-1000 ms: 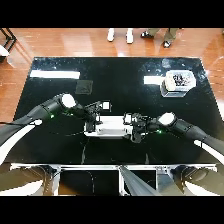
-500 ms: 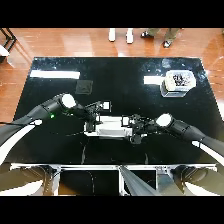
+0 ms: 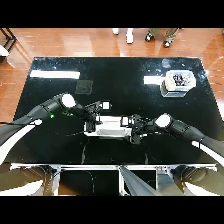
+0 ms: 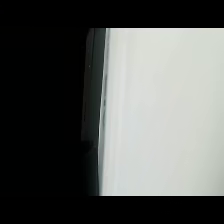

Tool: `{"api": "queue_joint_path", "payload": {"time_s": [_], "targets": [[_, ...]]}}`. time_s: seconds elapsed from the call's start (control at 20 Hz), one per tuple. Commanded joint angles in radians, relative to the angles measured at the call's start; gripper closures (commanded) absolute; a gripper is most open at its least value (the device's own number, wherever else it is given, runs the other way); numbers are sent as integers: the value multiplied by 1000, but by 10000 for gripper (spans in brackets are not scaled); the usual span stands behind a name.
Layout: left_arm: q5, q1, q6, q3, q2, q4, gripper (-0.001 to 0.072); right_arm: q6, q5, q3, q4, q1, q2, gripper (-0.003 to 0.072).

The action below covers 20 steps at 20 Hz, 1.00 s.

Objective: Fold the box and place the chain.

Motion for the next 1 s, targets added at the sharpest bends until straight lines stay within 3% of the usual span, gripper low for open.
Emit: {"api": "queue_joint_path", "payload": {"time_s": [0.0, 0.05, 0.15, 0.45, 0.55, 0.65, 0.8, 0.95], "targets": [[-2, -1, 0, -1, 0, 0, 692, 2, -5, 0, -4, 1, -1, 41], [-2, -1, 0, -1, 0, 0, 692, 2, -5, 0, -4, 1, -1, 42], [-2, -1, 0, -1, 0, 0, 692, 3, -7, 0, -3, 1, -1, 209], [-19, 0, 0, -1, 0, 4, 666, 15, -20, 0, -3, 1, -1, 214], [-18, 2, 0, 0, 0, 3, 384, 15, -20, 0, -3, 1, -1, 214], [-19, 7, 0, 0, 2, 4, 362, 15, -19, 0, -3, 1, -1, 214], [-18, 18, -9, 0, 15, 4, 180, 15, -19, 0, -3, 1, -1, 213], [-21, 46, -38, 0, 42, 4, 119, 14, -19, 0, -4, 1, -1, 214]]}}
